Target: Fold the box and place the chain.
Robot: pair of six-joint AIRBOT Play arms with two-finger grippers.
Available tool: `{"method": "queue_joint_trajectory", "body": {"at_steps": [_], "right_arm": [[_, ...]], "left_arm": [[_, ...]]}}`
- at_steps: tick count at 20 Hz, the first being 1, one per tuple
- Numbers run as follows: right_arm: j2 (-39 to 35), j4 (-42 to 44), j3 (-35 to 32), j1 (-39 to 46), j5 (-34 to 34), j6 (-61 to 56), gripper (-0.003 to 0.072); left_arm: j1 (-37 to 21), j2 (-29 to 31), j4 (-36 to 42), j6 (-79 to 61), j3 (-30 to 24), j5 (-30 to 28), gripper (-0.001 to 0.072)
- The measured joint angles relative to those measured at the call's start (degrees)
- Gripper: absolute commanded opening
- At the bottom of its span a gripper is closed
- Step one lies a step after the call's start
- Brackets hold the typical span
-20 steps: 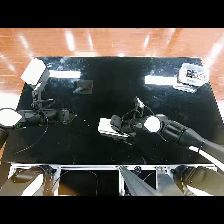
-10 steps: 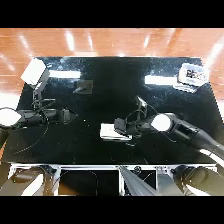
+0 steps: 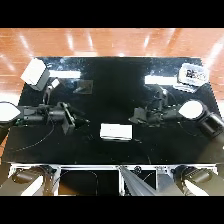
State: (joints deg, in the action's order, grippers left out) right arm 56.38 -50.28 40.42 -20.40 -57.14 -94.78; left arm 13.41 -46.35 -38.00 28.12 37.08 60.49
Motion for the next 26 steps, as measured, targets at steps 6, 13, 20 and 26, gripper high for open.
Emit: {"method": "queue_joint_trajectory", "body": {"at_steps": [6, 13, 20, 26], "right_arm": [[-0.39, -7.54, -0.02, 11.10, -3.67, 4.24, 0.0714], [-0.44, -9.73, -0.02, 15.82, -2.80, 5.51, 0.0714], [-0.44, -10.03, 0.00, 16.37, 0.02, 5.70, 0.0715], [-0.44, -10.08, -0.02, 16.39, 0.83, 5.86, 0.0714]], "left_arm": [[14.43, -5.35, 0.37, -26.69, 0.96, -12.52, 0.0516], [19.45, -11.17, -2.99, -35.34, 1.14, -14.67, 0.0516], [18.64, -12.66, 3.91, -36.54, 1.14, -13.46, 0.0511], [18.43, -12.96, 6.91, -33.73, 1.14, -14.51, 0.0639]]}}
